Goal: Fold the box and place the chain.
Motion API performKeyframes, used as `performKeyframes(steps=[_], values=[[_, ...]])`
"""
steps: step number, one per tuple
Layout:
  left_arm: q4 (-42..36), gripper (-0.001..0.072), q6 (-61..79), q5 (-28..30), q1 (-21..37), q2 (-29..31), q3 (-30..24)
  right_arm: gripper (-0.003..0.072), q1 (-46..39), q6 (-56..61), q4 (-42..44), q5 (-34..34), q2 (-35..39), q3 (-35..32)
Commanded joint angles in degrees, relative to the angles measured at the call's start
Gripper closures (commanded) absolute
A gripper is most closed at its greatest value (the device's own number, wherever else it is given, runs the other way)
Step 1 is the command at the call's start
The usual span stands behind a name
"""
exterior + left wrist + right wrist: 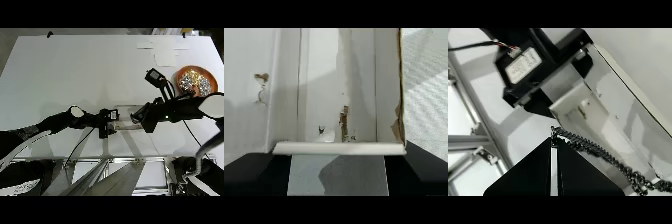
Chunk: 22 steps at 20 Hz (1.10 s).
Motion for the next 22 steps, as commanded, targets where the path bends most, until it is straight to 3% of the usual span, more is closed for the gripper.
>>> performKeyframes(steps=[1,8,10,14,17,20,22], values=[[0.02,0.0503,0.0,0.0,0.02,0.04,-0.02,0.067,1.62,-0.7,-1.18,-4.17,-4.79,-2.78],[0.0,0.0503,0.0,0.0,0.02,0.04,-0.02,0.0664,6.99,2.21,-10.27,-6.27,-13.75,-3.3],[0.0,0.0503,0.0,0.02,0.02,0.04,-0.02,0.0567,6.99,3.52,-11.41,-5.29,-14.43,-3.3],[0.0,0.0503,0.0,0.02,0.02,0.04,-0.02,0.057,6.78,4.52,-13.38,-1.79,-12.57,-2.16],[0.0,0.0503,0.0,0.02,0.02,0.04,-0.02,0.059,3.23,4.98,-13.64,4.31,-8.85,4.28],[0.0,0.0503,0.0,0.0,0.02,0.04,-0.02,0.0591,-5.57,5.66,-16.68,10.08,-5.79,8.31],[0.0,0.0503,0.0,0.0,0.02,0.04,-0.02,0.0671,-11.67,9.68,-21.24,8.74,-5.97,8.13]])
